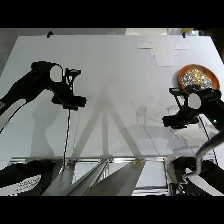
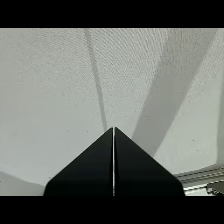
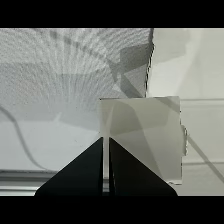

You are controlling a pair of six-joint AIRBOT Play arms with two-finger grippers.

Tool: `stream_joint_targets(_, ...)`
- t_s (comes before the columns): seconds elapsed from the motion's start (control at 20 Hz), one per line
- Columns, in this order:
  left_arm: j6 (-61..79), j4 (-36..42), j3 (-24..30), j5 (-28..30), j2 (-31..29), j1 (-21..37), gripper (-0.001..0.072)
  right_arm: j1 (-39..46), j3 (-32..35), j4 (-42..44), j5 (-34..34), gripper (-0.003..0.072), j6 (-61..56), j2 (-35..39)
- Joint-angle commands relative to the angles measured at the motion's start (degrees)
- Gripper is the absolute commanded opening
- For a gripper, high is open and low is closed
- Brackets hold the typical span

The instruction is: Fold the box and place the chain.

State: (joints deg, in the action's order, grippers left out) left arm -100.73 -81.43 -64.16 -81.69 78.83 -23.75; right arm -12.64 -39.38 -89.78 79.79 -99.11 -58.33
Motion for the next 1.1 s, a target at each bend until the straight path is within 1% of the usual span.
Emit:
stream_joint_targets(0.0,0.0,0.0,0.0,0.0,0.0,0.0,0.001,0.0,0.0,0.0,0.0,0.0037,0.0,0.0)
stream_joint_targets(0.5,0.0,0.0,0.0,0.0,0.0,0.0,0.001,0.0,0.0,0.0,0.0,0.0037,0.0,0.0)
stream_joint_targets(0.65,0.0,0.0,0.0,0.0,0.0,0.0,0.001,0.0,0.0,0.1,-2.7,0.0037,0.0,0.0)
stream_joint_targets(0.85,0.0,0.0,0.0,0.0,0.0,0.0,0.001,0.0,0.0,0.5,-2.9,0.0037,0.0,0.0)
stream_joint_targets(0.9,0.0,0.0,0.0,0.0,0.0,0.0,0.001,0.0,0.0,0.9,-3.9,0.0036,0.1,0.0)
stream_joint_targets(0.95,0.0,0.0,0.0,0.0,0.0,0.0,0.001,0.0,-0.2,1.0,-4.9,0.0015,0.2,0.0)
stream_joint_targets(1.05,0.0,0.0,0.0,0.0,0.0,0.0,0.001,0.7,-2.1,-3.5,-2.7,0.0013,0.6,-0.3)
